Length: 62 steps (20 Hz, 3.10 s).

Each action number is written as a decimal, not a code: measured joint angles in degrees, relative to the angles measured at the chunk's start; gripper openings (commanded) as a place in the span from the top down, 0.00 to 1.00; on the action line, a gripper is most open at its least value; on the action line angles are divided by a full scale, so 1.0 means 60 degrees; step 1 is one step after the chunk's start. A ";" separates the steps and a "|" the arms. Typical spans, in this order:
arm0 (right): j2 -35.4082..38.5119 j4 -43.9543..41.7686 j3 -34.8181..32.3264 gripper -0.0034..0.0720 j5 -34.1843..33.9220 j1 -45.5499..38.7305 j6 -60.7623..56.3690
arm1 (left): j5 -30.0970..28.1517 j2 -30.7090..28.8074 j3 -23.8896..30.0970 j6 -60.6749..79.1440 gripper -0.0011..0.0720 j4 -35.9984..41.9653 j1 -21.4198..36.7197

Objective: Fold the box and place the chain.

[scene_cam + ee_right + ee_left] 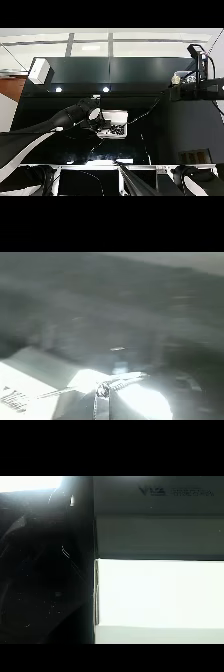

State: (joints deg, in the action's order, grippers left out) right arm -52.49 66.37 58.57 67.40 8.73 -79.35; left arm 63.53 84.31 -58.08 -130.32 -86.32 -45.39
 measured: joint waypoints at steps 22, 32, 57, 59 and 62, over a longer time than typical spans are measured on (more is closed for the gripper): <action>-0.2047 -0.2969 -0.0204 0.15 -0.0525 0.3359 0.1341 | 0.0018 0.0000 0.0000 0.0004 0.94 0.0000 0.0000; -0.1628 -0.2127 -0.1344 0.12 0.0484 0.0372 0.3920 | 0.0015 0.0000 0.0000 0.0000 0.94 0.0000 0.0000; -0.3479 -0.3818 -0.3763 0.39 -0.3952 0.2288 1.3843 | -0.0007 0.0000 0.0000 0.0000 0.94 0.0000 0.0000; -0.3515 -0.3850 -0.3763 0.39 -0.3996 0.2288 1.3876 | -0.0007 0.0000 0.0000 0.0000 0.94 0.0000 0.0000; -0.3537 -0.3869 -0.3763 0.39 -0.4065 0.2331 1.3883 | -0.0007 0.0000 0.0000 0.0000 0.94 0.0000 0.0000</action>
State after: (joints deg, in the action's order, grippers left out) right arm -73.71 43.16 35.99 43.00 22.72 3.95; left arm 63.48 84.31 -58.08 -130.32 -86.32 -45.39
